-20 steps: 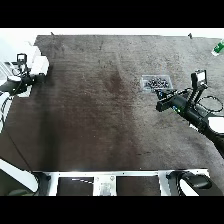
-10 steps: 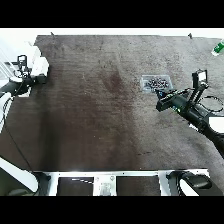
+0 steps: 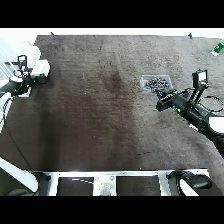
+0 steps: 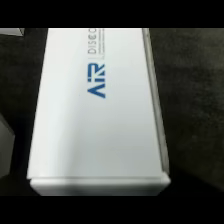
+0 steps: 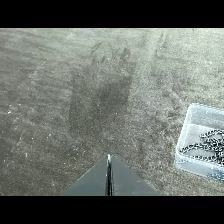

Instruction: Fold the box and place the chain.

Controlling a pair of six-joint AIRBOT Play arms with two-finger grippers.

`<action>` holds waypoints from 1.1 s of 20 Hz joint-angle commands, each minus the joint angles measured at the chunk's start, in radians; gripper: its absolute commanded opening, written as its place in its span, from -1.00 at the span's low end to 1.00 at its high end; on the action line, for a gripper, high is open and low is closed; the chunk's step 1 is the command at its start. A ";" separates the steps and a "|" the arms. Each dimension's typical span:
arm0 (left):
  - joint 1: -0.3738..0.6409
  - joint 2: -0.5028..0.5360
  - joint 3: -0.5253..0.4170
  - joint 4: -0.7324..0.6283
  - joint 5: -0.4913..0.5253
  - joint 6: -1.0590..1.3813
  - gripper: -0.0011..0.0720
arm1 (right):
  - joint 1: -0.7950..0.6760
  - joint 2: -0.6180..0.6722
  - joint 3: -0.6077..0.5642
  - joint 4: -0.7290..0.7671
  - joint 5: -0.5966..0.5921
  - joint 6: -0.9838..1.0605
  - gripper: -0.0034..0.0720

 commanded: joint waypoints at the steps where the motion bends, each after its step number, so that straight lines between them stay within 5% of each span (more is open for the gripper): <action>1: 0.001 0.010 0.000 0.005 0.003 0.021 0.88 | 0.000 0.000 0.000 0.000 0.000 0.000 -0.88; 7: 0.003 0.092 0.005 0.013 -0.019 0.021 1.00 | 0.000 0.000 0.000 0.000 -0.002 0.000 -0.88; 10: 0.003 0.188 0.005 0.018 -0.112 0.021 0.96 | 0.000 0.002 0.001 0.000 -0.010 0.000 -0.88; 11: 0.003 0.224 0.005 0.018 -0.151 0.021 0.82 | 0.000 0.002 0.001 0.000 -0.011 0.000 -0.88; 13: 0.000 0.299 0.005 0.004 -0.253 0.079 -0.65 | 0.000 0.002 0.001 0.000 -0.025 0.000 -0.88; 14: -0.001 0.338 0.005 -0.010 -0.301 0.130 -0.91 | 0.000 0.005 0.000 0.000 -0.035 0.000 -0.88; 18: -0.056 0.546 -0.075 -0.097 -0.274 0.232 -0.93 | 0.000 0.054 0.000 0.000 -0.115 0.000 -0.88; 22: -0.212 0.814 -0.356 -0.182 -0.074 0.448 -0.93 | -0.001 0.132 0.000 -0.003 -0.216 -0.001 -0.88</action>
